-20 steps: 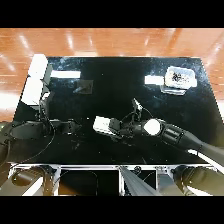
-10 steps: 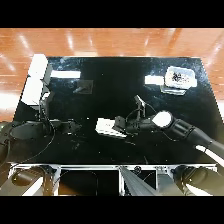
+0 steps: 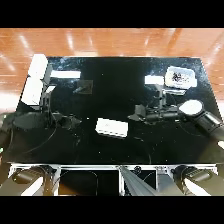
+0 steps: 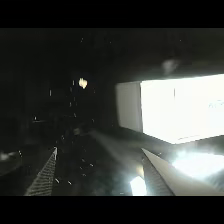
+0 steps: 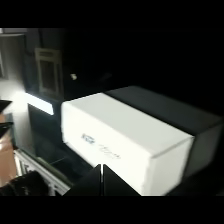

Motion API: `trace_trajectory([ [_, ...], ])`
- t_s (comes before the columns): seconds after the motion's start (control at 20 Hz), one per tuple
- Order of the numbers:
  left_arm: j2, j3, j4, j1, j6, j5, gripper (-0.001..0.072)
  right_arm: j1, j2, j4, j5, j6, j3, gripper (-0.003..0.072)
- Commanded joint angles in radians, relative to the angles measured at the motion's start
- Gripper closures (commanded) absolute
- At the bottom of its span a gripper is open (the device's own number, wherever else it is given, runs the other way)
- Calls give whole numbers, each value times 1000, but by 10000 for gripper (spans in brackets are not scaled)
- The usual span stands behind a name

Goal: Fold the box and place the chain.

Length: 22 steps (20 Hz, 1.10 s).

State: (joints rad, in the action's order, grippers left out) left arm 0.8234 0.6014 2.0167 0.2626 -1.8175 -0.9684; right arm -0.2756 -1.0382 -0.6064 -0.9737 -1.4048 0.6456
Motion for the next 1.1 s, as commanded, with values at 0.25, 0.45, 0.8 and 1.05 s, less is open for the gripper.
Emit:
trace_trajectory([
  [0.25, 288, 337, 57, 187, -991, -145, 80, 174, 16, -206, -185, 12, 0, 655],
  [0.45, 301, 336, 55, 270, -1186, -106, 80, 174, 16, -208, -150, -18, 0, 654],
  [0.8, 322, 330, -2, 332, -1186, -69, 105, 174, 15, -208, -71, -91, 0, 655],
  [1.05, 322, 267, -21, 330, -1186, 38, 251, 174, 16, -214, -39, -92, 0, 654],
])
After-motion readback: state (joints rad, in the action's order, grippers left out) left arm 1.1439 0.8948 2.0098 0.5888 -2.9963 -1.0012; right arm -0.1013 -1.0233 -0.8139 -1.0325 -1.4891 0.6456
